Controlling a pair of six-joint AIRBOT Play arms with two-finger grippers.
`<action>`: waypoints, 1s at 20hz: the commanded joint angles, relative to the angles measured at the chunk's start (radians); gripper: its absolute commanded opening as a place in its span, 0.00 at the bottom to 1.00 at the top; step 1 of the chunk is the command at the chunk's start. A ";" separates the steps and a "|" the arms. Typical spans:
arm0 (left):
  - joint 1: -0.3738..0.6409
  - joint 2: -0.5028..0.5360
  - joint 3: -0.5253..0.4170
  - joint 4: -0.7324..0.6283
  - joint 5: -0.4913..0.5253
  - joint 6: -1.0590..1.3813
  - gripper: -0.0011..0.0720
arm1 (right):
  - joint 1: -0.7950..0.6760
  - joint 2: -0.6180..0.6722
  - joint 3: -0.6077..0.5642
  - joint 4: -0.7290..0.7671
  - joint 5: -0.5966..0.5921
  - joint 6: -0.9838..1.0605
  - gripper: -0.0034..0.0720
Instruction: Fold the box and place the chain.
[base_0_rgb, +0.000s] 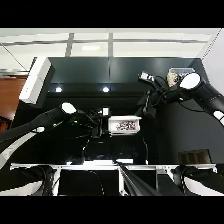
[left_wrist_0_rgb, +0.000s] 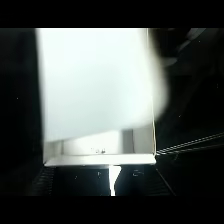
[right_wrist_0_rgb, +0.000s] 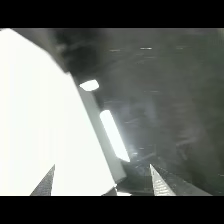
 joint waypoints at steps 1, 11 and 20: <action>-0.001 0.000 0.001 0.001 -0.001 0.000 0.41 | 0.024 0.005 -0.031 0.013 0.047 -0.056 0.95; -0.001 0.000 0.001 0.002 -0.001 0.000 0.41 | 0.101 0.005 -0.054 -0.063 -0.012 -0.044 0.95; -0.001 0.000 0.001 0.002 -0.001 0.000 0.41 | 0.101 0.005 -0.053 -0.062 -0.019 -0.044 0.59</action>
